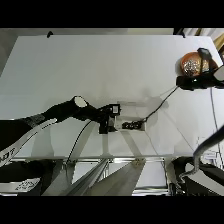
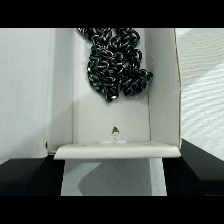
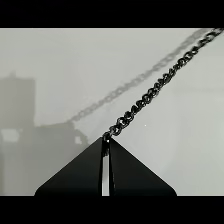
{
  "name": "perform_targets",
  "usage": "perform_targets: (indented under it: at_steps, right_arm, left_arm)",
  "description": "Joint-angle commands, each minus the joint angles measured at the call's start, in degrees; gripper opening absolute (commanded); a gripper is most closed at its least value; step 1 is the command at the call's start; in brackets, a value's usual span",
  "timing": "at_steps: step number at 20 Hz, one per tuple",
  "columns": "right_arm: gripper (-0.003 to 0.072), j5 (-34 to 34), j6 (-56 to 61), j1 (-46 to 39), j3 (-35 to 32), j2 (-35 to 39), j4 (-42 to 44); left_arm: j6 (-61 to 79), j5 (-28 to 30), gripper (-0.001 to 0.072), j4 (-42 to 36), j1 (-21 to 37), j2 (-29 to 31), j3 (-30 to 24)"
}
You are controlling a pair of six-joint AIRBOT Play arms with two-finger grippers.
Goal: Fold the box and place the chain.
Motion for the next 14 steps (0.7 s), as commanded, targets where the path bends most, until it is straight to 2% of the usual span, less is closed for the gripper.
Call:
perform_targets:
  at_steps: [1,8,14]
  right_arm:
    - [0.0009,5.7,-3.3,1.7,0.0,10.4,0.0]
    - [0.0009,7.6,-2.4,12.6,0.0,27.0,0.3]
    - [0.0009,8.7,-3.1,22.3,0.0,33.8,6.8]
  left_arm:
    - [0.0,0.0,0.0137,0.0,0.0,0.0,0.0]
    - [0.0,0.0,0.0137,0.0,0.0,0.0,0.0]
    - [0.0,0.0,0.0137,0.0,0.0,0.0,0.0]
